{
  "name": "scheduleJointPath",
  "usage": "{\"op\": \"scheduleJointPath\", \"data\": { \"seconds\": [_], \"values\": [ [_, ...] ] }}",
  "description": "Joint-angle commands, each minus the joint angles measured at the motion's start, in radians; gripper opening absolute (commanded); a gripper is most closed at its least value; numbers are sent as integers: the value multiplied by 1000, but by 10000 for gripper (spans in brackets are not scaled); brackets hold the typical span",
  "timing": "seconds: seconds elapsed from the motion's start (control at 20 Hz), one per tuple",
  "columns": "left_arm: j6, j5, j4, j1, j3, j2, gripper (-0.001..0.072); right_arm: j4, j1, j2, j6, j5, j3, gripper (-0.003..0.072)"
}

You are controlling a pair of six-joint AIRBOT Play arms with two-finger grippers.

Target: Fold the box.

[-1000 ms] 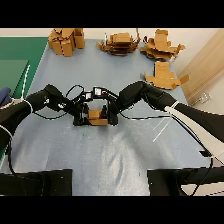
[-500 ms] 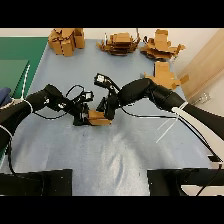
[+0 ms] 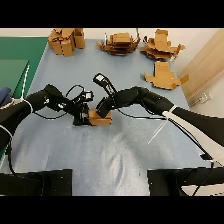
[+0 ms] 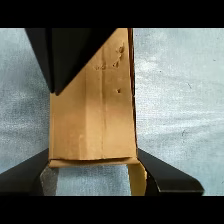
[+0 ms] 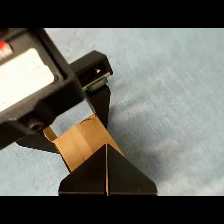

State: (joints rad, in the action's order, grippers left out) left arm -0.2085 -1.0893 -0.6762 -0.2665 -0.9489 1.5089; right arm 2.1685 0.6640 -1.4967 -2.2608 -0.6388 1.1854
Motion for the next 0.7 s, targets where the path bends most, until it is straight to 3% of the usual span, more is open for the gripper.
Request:
{"op": "scheduleJointPath", "data": {
  "seconds": [0.0, 0.35, 0.65],
  "values": [
    [0, 8, 0, 0, 0, 0, 68, -63, 10, -6, 70, -29, -3, 6],
    [0, 17, 0, 0, 0, 0, 68, -73, 40, -6, 81, -22, -80, 6],
    [0, 16, 0, 0, 0, 0, 68, -156, 40, -2, 100, 21, -79, 6]
  ]
}}
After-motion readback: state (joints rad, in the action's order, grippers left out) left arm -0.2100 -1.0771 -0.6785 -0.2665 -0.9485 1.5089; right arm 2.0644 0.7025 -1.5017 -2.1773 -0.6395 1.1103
